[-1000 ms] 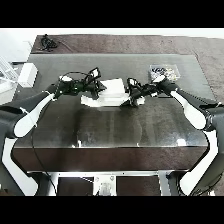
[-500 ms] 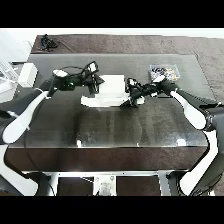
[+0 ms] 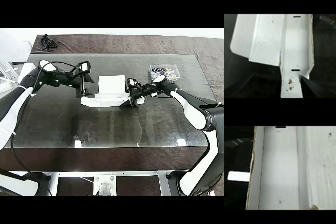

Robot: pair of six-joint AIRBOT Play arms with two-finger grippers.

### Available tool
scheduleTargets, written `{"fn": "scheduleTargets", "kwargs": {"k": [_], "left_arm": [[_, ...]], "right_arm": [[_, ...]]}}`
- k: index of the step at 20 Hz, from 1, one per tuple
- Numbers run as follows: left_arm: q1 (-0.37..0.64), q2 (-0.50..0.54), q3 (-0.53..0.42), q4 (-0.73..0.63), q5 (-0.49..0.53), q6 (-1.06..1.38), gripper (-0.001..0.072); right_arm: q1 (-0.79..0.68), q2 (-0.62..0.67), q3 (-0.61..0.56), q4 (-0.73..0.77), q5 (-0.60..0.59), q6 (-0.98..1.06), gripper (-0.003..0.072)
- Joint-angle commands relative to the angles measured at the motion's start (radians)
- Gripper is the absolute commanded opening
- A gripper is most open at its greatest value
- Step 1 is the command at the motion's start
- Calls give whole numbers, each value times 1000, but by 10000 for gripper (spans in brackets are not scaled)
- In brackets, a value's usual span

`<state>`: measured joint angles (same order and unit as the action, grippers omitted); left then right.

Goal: Fold the box and place the chain.

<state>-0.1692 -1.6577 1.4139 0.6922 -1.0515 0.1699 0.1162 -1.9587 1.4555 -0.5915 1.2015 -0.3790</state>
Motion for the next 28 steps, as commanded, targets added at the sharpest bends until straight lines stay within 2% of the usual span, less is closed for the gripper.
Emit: {"fn": "scheduleTargets", "kwargs": {"k": [1, 9, 14, 26, 27, 28], "left_arm": [[0, -3, -1, 121, -62, -117, 704], [-30, -77, -15, 111, -47, -154, 702], [-72, -105, -15, 108, 109, -154, 703], [-73, -109, -15, 79, 78, -151, 682], [-73, -109, -15, 79, 65, -151, 554], [-73, -109, -15, 79, 53, -150, 479]], "right_arm": [[1, 0, 0, 0, 0, 1, 586], [1, 0, 0, 0, 0, 1, 586], [1, 0, 0, 0, 0, 0, 586], [1, 0, 0, 0, 0, 1, 586], [1, 0, 0, 0, 0, 1, 586], [1, 0, 0, 0, 0, 1, 586]]}}
